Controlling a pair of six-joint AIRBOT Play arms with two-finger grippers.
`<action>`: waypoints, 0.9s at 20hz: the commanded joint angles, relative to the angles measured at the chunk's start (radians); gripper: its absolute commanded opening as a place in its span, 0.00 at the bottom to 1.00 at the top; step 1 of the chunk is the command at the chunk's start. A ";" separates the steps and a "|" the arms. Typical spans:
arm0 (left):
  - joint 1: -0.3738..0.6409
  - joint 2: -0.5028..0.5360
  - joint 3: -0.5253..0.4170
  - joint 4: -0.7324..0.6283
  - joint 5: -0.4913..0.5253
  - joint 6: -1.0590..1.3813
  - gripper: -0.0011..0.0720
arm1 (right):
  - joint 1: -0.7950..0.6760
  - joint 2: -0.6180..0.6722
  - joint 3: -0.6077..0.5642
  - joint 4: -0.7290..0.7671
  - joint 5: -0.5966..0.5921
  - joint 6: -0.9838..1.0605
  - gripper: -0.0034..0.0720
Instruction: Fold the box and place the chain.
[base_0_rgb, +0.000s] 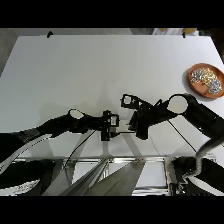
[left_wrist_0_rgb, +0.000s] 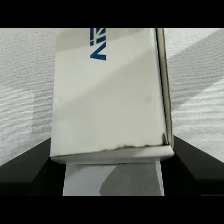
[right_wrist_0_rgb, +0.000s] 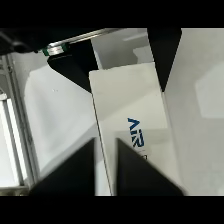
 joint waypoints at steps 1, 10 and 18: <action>0.000 0.000 0.000 0.000 0.001 -0.001 0.22 | 0.001 0.000 0.000 0.001 -0.001 -0.008 0.08; 0.000 0.000 0.000 0.000 0.002 -0.001 0.22 | 0.001 -0.086 -0.001 -0.018 0.031 -0.007 0.08; 0.000 0.000 0.000 0.000 0.002 -0.001 0.22 | 0.001 -0.183 -0.001 -0.021 0.020 -0.003 0.08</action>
